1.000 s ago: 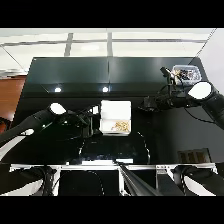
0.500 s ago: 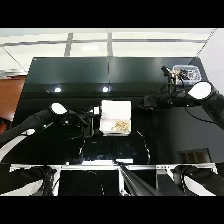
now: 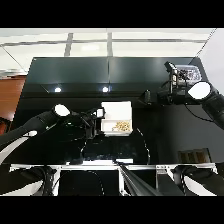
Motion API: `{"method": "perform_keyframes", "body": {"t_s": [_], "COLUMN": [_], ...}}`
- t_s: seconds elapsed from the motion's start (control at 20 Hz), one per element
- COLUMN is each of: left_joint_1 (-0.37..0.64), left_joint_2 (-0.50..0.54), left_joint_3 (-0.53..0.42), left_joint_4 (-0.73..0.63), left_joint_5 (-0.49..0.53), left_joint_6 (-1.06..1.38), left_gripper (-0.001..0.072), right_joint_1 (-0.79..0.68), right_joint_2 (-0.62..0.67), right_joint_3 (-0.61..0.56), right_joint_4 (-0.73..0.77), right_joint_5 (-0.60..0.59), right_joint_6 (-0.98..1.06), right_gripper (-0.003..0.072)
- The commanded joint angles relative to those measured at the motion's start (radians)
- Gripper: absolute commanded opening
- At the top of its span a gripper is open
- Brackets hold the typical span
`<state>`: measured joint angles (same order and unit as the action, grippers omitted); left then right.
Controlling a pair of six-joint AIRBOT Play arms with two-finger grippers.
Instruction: Fold the box and place the chain.
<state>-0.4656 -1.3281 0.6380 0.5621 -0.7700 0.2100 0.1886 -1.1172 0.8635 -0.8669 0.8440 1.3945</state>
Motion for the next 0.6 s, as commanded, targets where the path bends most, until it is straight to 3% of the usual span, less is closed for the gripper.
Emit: {"method": "perform_keyframes", "body": {"t_s": [0.0,0.25,0.35,0.45,0.5,0.55], "left_joint_1": [-0.002,-0.002,-0.002,-0.002,-0.002,-0.002], "left_joint_2": [0.000,0.000,0.000,0.000,0.000,0.000], "left_joint_3": [0.000,0.000,0.000,0.000,0.000,0.000], "left_joint_4": [0.002,0.002,0.002,0.002,0.002,0.002], "left_joint_5": [0.011,0.011,0.011,0.011,0.010,0.011], "left_joint_6": [-0.005,-0.005,-0.005,-0.005,-0.005,-0.005], "left_gripper": [0.0366,0.0366,0.0367,0.0366,0.0367,0.0366], "right_joint_1": [0.000,0.073,0.103,0.095,0.093,0.093], "right_joint_2": [-0.067,-0.219,-0.213,-0.206,-0.202,-0.200], "right_joint_3": [0.000,0.000,0.016,0.065,0.095,0.117], "right_joint_4": [0.095,0.311,0.313,0.285,0.241,0.200], "right_joint_5": [-0.116,-0.104,-0.040,0.076,0.127,0.179], "right_joint_6": [-0.009,-0.392,-0.607,-0.685,-0.686,-0.686], "right_gripper": [0.0575,0.0573,0.0573,0.0576,0.0603,0.0676]}}
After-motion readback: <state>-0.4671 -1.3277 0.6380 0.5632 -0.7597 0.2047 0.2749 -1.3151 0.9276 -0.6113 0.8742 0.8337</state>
